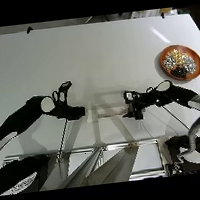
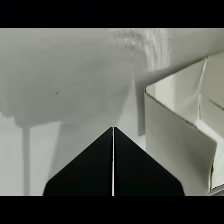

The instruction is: Fold the box and place the chain.

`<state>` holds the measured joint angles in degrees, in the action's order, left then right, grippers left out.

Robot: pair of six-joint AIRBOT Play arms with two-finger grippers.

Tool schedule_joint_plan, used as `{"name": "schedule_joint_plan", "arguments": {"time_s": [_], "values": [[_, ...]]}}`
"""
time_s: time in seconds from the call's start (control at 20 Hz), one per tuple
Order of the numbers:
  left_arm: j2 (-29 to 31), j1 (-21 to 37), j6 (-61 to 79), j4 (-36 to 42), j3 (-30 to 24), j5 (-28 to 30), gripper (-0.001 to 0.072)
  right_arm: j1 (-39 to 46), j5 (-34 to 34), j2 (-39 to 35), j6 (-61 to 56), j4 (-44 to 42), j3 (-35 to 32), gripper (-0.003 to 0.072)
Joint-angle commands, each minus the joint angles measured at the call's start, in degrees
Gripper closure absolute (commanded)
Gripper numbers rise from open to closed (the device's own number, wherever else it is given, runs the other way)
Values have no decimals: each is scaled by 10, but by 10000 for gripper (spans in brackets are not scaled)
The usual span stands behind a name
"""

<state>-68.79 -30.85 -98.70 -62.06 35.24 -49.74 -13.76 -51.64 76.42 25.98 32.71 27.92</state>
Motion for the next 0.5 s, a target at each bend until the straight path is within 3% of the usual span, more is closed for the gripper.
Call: {"name": "schedule_joint_plan", "arguments": {"time_s": [0.0,0.15,0.45], "values": [[-32,-8,9,79,-1,30,706,0,0,0,0,0,0,290],[-30,-8,66,152,-1,31,706,0,0,0,0,0,0,290],[14,-18,90,163,7,44,694,0,0,0,0,0,0,290]]}}
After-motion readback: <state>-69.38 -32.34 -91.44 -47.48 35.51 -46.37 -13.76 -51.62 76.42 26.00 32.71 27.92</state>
